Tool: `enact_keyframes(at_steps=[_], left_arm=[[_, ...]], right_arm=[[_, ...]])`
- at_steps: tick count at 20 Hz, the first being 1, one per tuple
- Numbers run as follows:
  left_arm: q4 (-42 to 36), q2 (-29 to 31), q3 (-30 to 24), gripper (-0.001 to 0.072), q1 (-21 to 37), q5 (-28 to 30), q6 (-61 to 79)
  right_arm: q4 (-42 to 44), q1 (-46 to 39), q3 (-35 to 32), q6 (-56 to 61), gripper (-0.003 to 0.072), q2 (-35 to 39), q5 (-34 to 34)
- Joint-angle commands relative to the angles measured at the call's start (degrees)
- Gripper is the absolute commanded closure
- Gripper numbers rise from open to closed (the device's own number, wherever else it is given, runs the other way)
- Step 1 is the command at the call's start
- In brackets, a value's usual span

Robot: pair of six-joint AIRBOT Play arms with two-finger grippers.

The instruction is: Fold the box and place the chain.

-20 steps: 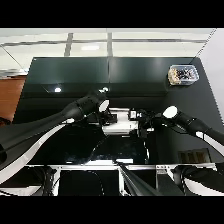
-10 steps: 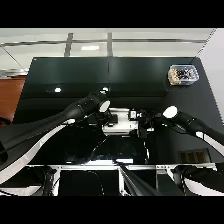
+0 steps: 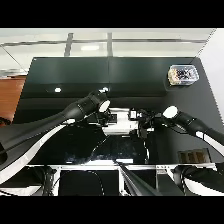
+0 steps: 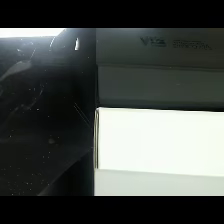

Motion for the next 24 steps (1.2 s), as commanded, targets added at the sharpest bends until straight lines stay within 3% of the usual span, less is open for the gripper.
enact_keyframes(at_steps=[1, 2, 5, 9, 15, 16, 18, 20, 22, 24], left_arm=[[0.0, 0.0, 0.0, 0.0686, 0.0, 0.3, 0.7], [0.0, 0.0, 0.0, 0.0686, 0.0, 0.1, 2.1], [0.0, 0.0, 0.0, 0.0685, 0.4, -1.1, 3.0], [0.0, 0.0, 0.0, 0.0684, 0.4, -0.9, 3.0], [0.0, 0.0, 0.0, 0.0684, 0.4, -0.8, 3.0], [0.0, 0.0, 0.0, 0.0684, 0.4, -0.7, 3.0], [0.0, 0.0, 0.0, 0.0684, 0.4, -0.7, 3.0], [0.0, 0.0, 0.0, 0.0683, 0.4, -0.4, 3.0], [0.0, 0.0, 0.0, 0.0683, 0.4, 0.5, 3.0], [-0.1, 0.0, 0.0, 0.0684, 0.4, 0.7, 3.0]], right_arm=[[0.0, 0.0, 0.0, 0.3, 0.0117, 0.0, 0.0], [0.0, 0.0, 0.1, 0.3, -0.0026, 0.1, 0.0], [-0.6, 0.0, 0.1, 4.8, -0.0026, 3.1, 0.9], [-11.9, 0.0, 0.1, 8.0, -0.0018, 9.6, 2.4], [-8.7, 0.2, 0.0, 7.9, -0.0002, 10.0, 3.4], [-8.5, 0.2, 0.0, 8.2, 0.0222, 10.0, 3.6], [-8.5, 0.2, 0.0, 11.6, 0.0524, 10.0, 3.6], [-8.5, 0.2, 0.0, 21.4, 0.057, 8.9, 3.1], [-6.9, 1.0, 0.0, 22.7, 0.057, 7.0, 4.1], [-4.9, 3.4, 0.0, 22.4, 0.0569, 6.4, 0.4]])
